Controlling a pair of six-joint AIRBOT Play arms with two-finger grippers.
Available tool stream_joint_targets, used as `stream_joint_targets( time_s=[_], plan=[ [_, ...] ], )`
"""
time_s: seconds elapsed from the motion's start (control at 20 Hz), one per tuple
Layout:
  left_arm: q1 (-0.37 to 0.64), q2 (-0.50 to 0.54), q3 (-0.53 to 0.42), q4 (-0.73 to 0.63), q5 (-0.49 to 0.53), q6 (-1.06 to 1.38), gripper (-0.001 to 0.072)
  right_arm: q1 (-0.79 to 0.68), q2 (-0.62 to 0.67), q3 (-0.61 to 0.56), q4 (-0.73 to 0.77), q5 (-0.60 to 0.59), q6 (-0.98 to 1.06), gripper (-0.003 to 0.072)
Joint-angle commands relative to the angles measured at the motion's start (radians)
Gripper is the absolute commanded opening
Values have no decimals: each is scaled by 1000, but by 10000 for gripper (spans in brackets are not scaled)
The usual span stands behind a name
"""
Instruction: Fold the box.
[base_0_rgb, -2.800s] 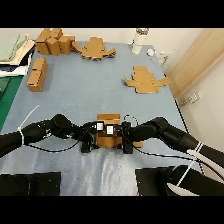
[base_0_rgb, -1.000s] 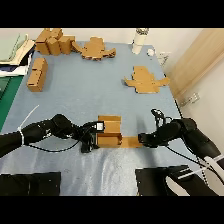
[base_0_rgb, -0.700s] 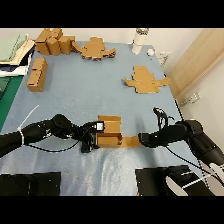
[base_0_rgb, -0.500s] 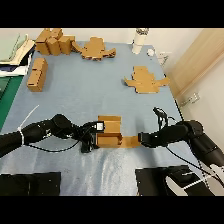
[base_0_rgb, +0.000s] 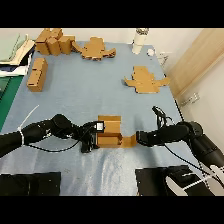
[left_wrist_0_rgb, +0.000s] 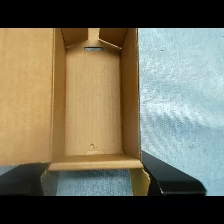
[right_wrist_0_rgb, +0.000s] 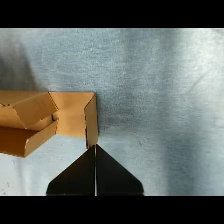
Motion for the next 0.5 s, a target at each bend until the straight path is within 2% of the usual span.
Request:
stream_joint_targets(
  time_s=[0.0, 0.45],
  plan=[
    [0, 0, 0, 0, 0, 1, 527, 0, -22, -25, 1, 28, -6, -1],
    [0, 0, 0, 0, 0, 1, 527, 0, -69, -60, 9, 88, -34, -1]
  ],
)
